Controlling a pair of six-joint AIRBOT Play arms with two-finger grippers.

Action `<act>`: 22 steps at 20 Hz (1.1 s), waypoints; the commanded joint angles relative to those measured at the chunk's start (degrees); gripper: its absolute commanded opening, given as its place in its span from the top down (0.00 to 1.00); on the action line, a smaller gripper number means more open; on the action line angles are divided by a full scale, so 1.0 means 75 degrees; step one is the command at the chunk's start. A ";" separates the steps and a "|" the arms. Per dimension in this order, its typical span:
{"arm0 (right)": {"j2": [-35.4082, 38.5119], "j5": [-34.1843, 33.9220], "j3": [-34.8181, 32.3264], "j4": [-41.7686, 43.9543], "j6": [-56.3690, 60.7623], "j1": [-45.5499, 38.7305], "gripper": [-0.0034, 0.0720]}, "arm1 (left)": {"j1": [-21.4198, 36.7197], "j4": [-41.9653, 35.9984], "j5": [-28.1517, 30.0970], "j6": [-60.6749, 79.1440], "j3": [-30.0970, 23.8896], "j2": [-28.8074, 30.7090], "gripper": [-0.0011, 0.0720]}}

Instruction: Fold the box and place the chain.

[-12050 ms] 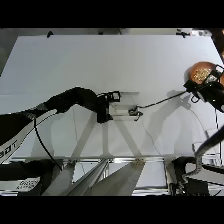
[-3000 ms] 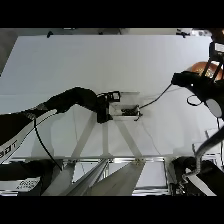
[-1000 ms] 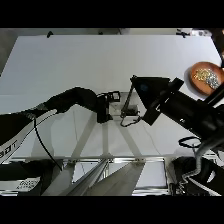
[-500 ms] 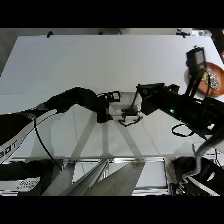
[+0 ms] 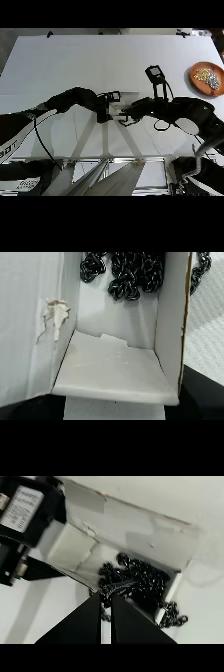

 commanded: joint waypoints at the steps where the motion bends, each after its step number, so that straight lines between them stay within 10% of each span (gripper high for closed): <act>1: -0.0571 0.0495 0.0000 0.0003 -0.0032 -0.0006 0.94 | 0.0000 0.0000 0.0003 0.0000 0.0003 -0.0006 0.51; 11: -0.1466 0.0073 0.0000 -0.0003 -0.1035 -0.0073 0.93 | 0.0000 0.0000 0.0003 0.0000 0.0003 -0.0006 0.51; 14: -0.1507 0.0125 0.0003 0.0023 -0.1265 -0.0638 0.62 | 0.0000 0.0000 0.0003 0.0000 0.0003 -0.0006 0.51; 22: -0.0833 0.1419 0.0012 0.1201 -0.3774 -0.1757 0.58 | 0.0000 0.0000 0.0003 0.0000 0.0003 -0.0006 0.51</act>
